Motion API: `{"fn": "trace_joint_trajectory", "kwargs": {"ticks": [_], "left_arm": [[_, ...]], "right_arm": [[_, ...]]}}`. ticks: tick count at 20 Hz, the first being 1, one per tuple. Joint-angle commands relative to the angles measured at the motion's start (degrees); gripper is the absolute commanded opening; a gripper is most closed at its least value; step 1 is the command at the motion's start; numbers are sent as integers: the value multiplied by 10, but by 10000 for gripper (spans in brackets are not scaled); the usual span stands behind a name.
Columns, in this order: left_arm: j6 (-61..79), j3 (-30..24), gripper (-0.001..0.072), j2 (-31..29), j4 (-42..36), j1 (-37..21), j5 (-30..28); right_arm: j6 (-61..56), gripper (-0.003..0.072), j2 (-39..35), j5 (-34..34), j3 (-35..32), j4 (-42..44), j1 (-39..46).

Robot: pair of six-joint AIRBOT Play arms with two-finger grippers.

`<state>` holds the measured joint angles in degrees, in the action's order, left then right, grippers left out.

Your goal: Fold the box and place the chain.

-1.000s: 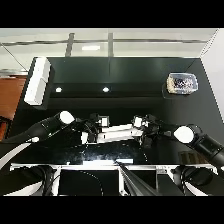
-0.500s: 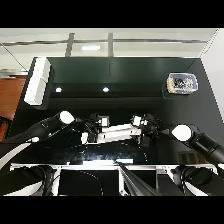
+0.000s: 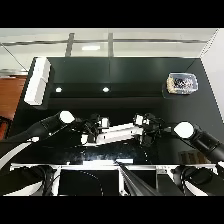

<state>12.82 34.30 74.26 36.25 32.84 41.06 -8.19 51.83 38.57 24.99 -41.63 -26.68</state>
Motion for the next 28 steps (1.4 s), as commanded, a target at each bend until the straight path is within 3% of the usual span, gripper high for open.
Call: {"fn": "trace_joint_trajectory", "kwargs": {"ticks": [1,11,16,22,25,28], "left_arm": [[0,14,24,-1,38,-1,32],[0,33,25,0,57,-9,59],[0,33,25,0,57,-9,59],[0,33,25,0,57,-9,55],[0,33,25,0,57,-9,55],[-21,33,25,0,57,-9,35]], "right_arm": [[31,584,0,17,0,9,1],[73,584,0,54,0,14,0],[147,584,0,51,0,109,0],[147,583,31,100,-3,110,0],[145,584,32,75,-3,109,7],[61,583,10,70,10,35,50]]}}
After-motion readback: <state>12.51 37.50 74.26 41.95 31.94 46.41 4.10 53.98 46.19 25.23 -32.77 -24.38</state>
